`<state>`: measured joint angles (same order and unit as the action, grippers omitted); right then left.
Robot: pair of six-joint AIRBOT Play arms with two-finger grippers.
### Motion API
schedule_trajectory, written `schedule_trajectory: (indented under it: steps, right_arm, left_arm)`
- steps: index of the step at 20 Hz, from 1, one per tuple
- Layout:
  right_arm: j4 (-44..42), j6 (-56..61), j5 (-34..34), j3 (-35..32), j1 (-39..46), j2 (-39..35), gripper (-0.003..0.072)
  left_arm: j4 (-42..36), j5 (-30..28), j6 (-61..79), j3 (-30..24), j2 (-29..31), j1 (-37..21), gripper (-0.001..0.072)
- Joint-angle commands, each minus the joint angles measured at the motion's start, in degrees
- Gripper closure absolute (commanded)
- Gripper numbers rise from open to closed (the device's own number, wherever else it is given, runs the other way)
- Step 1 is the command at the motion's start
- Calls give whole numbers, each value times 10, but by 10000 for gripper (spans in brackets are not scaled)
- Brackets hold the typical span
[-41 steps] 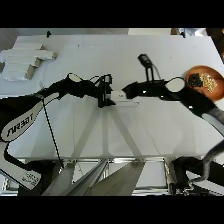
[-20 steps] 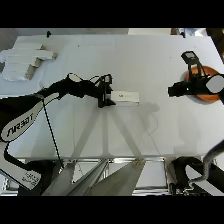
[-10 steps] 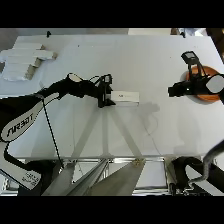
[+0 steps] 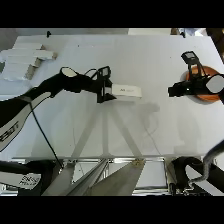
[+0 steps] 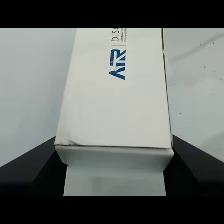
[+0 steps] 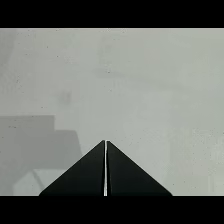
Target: Fold the box and place the chain.
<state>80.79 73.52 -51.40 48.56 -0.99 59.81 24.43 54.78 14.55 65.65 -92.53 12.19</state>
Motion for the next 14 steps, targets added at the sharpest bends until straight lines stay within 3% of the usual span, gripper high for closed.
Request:
schedule_trajectory:
  steps: [1,7,14]
  right_arm:
    - [0,0,0,0,0,0,670]
    - [0,0,0,0,0,0,670]
    - [0,0,0,0,0,0,670]
  left_arm:
    - [31,-6,-3,1,71,-7,432]
    - [107,-36,-83,1,155,-61,431]
    - [125,-51,-198,1,184,-203,432]
